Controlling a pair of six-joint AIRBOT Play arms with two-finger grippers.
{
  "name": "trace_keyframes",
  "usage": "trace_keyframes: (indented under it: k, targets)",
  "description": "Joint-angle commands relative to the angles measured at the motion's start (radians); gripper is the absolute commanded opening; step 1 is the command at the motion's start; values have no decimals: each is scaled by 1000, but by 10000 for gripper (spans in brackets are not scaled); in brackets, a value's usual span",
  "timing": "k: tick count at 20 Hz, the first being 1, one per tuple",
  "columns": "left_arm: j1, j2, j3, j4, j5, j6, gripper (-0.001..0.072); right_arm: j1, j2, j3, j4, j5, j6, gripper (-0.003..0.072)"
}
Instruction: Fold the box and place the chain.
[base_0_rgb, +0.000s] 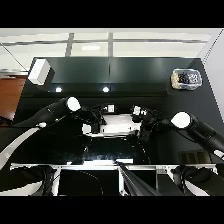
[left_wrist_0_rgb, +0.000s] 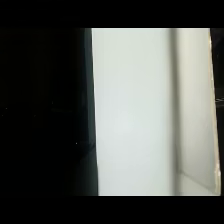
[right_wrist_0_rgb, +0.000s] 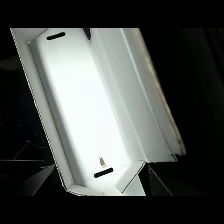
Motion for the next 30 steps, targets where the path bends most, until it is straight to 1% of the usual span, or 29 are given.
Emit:
trace_keyframes:
  k: [1, 4, 7, 9, 11, 14, 18, 22, 26, 30]
  targets:
    - [0, 0, 1, 0, 1, 0, 27, -2, 1, 1, 1, -39, 18, 692]
    - [0, 0, 1, 0, 2, 0, 27, -1, 0, 1, 0, -75, -11, 692]
    - [0, 0, 1, 0, 3, 0, 27, -1, -8, 1, 3, -57, -74, 692]
    - [0, 0, 1, 0, 2, 0, 27, -1, -13, 1, 43, -68, -118, 692]
    - [0, 0, 1, 0, 2, 0, 27, -2, -14, 1, 114, -72, -191, 692]
    - [0, 0, 1, 0, 2, 0, 27, -1, -50, 1, 172, -58, -230, 692]
    - [0, 0, 1, 0, 2, 0, 27, -1, -93, 0, 172, 12, -230, 692]
    - [0, 0, 1, 0, 2, 0, 27, -2, -97, 0, 137, 7, -230, 692]
    - [0, 0, 1, 0, 2, 0, 27, -1, -111, 0, 137, 7, -232, 692]
    - [0, 0, 1, 0, 2, 0, 27, -2, -143, -2, 135, 6, -279, 692]
